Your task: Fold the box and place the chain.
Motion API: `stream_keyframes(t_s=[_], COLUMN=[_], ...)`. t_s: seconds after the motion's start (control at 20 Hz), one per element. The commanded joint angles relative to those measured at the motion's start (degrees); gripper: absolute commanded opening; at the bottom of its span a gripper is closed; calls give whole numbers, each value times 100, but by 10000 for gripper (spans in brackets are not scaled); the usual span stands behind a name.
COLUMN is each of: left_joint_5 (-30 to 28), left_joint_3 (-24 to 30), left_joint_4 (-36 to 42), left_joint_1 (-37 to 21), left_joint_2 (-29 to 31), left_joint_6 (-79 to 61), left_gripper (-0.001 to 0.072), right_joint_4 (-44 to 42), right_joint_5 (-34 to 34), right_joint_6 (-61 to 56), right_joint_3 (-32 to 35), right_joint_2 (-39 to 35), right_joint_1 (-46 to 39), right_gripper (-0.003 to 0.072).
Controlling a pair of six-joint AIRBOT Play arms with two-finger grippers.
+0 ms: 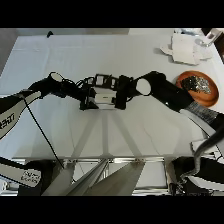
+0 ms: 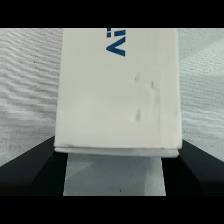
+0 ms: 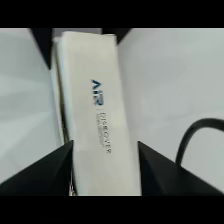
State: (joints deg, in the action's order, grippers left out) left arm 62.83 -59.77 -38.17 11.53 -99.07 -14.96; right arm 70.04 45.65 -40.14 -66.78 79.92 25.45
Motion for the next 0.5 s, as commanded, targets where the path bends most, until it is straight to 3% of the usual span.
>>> stream_keyframes(t_s=[0.0,0.05,0.1,0.25,0.45], left_joint_5=[-2,0,-2,0,0], left_joint_3=[0,0,0,0,0], left_joint_4=[-2,-2,-2,-2,-2], left_joint_1=[0,0,0,0,0], left_joint_2=[2,2,2,2,2], left_joint_6=[-4,-4,-4,-2,-4], left_gripper=[395,395,395,395,395], right_joint_4=[-1604,-2004,-2225,-2323,-3106], right_joint_5=[2,2,0,96,704], right_joint_6=[-1078,-1272,-1408,-1405,-1266], right_joint_3=[-7,-7,-7,-4,7], right_joint_2=[-63,-63,-63,-28,372], right_joint_1=[-763,-986,-1128,-1182,-1161], right_gripper=[205,41,12,11,10])
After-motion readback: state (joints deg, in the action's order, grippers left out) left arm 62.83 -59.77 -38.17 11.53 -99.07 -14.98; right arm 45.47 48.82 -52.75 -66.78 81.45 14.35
